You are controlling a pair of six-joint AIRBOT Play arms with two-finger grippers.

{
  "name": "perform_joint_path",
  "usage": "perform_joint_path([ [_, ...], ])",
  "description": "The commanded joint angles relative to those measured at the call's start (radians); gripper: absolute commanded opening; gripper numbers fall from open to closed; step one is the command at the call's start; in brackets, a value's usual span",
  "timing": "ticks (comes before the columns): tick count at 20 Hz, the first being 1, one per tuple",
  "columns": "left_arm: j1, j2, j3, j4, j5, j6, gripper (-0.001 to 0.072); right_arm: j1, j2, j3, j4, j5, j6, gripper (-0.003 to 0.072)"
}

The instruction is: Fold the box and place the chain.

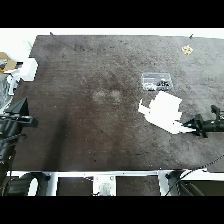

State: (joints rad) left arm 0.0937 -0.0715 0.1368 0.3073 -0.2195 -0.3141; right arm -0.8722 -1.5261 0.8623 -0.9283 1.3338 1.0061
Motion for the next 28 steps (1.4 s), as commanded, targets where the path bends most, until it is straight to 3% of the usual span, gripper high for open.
perform_joint_path([
  [1,0.000,0.000,-0.001,0.000,0.000,0.000,0.0010,0.005,-0.034,-0.072,0.079,-0.030,-0.106,0.0142],
  [2,0.000,0.000,-0.001,0.000,0.000,0.000,0.0011,0.005,-0.034,-0.082,0.085,-0.018,-0.123,0.0002],
  [8,0.000,0.000,-0.001,0.000,0.000,0.000,0.0011,0.022,0.056,-0.154,0.103,0.105,-0.158,0.0000],
  [12,0.000,0.000,-0.001,0.000,0.000,0.000,0.0010,0.165,0.191,-0.272,0.150,0.096,-0.161,0.0000],
  [15,0.000,0.000,-0.001,0.000,0.000,0.000,0.0011,0.355,0.240,-0.314,0.286,0.051,-0.176,0.0000],
  [18,0.000,0.000,-0.001,0.000,-0.001,0.000,0.0010,0.572,0.240,-0.308,0.448,-0.124,-0.176,0.0000],
  [21,0.000,0.000,0.000,0.000,0.002,0.000,0.0011,0.747,0.216,-0.243,0.528,-0.323,-0.177,0.0000],
  [28,0.000,0.000,0.000,0.000,0.000,0.000,0.0010,0.890,-0.040,0.095,0.533,-0.382,-0.256,0.0000],
])
